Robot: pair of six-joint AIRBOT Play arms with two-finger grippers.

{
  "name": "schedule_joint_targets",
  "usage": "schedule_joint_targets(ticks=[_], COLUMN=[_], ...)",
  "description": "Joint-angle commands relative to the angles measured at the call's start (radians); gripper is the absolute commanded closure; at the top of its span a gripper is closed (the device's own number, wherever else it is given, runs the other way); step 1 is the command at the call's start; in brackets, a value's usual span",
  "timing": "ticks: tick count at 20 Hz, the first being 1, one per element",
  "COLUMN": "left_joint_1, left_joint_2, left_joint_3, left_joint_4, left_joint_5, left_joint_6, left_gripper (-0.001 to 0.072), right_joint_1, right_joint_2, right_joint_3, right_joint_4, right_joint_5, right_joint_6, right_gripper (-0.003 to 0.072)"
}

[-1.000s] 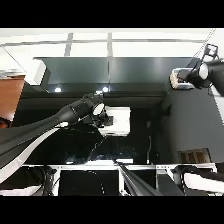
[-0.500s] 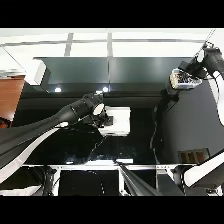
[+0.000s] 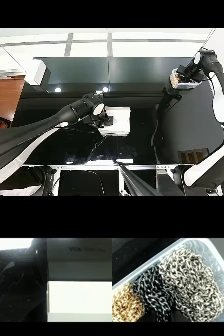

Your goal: Fold the box and place the chain.

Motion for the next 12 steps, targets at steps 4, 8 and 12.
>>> schedule_joint_targets(ticks=[4, 8, 12], left_joint_1=[0.001, 0.001, 0.001], left_joint_2=[-0.001, -0.001, -0.001], left_joint_3=[0.000, 0.000, 0.000], left_joint_4=[0.000, 0.000, 0.000], left_joint_5=[-0.005, -0.005, -0.004], left_joint_6=[0.000, 0.000, 0.000], left_gripper=[0.0679, 0.0679, 0.0679], right_joint_1=[0.000, -0.001, 0.015], right_joint_2=[0.067, 0.256, 0.502], right_joint_3=[0.082, 0.113, 0.113], right_joint_4=[0.082, 0.082, 0.124], right_joint_5=[0.104, 0.127, 0.110], right_joint_6=[-0.188, -0.295, -0.344], right_gripper=[0.0667, 0.0668, 0.0669])
